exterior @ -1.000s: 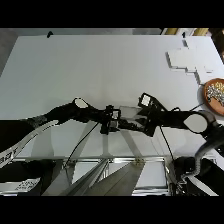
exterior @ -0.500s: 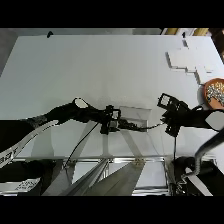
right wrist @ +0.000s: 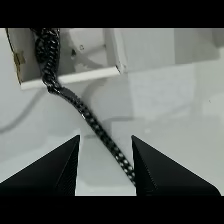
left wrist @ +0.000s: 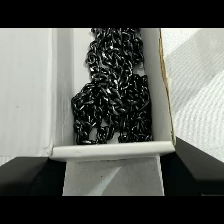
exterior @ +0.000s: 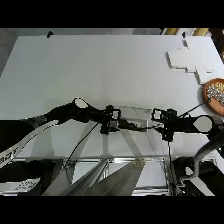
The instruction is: Fold the box and place the chain.
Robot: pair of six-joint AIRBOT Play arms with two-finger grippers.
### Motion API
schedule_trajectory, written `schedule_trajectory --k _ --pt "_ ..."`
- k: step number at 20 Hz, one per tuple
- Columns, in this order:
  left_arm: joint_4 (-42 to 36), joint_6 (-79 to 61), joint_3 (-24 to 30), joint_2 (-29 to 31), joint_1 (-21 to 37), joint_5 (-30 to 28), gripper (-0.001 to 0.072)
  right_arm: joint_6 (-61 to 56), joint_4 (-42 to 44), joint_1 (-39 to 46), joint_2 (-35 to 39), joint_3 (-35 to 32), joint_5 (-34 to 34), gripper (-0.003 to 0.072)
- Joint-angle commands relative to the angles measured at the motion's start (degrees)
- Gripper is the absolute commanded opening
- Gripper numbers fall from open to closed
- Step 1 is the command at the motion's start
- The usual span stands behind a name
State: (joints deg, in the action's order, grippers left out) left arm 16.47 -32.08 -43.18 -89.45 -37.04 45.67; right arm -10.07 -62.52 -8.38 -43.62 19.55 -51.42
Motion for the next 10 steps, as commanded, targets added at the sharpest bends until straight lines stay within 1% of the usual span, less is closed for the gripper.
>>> schedule_trajectory --k 1,3,6,10 --pt "0.0 -0.02 0.0 0.0 0.04 -0.02 0.003 7.63 6.16 0.04 -2.84 -1.01 2.64 0.0334" --pt "0.02 -0.04 0.0 0.0 0.04 0.0 0.003 7.63 6.29 0.04 -3.5 -1.01 3.82 0.0333" --pt "0.0 -0.02 0.0 0.0 0.04 -0.02 0.003 7.91 6.29 0.04 -5.51 -1.05 3.87 0.0332" --pt "0.0 -0.02 0.0 0.0 0.02 -0.02 0.003 12.55 6.62 -1.7 -8.7 -1.05 2.99 0.033"
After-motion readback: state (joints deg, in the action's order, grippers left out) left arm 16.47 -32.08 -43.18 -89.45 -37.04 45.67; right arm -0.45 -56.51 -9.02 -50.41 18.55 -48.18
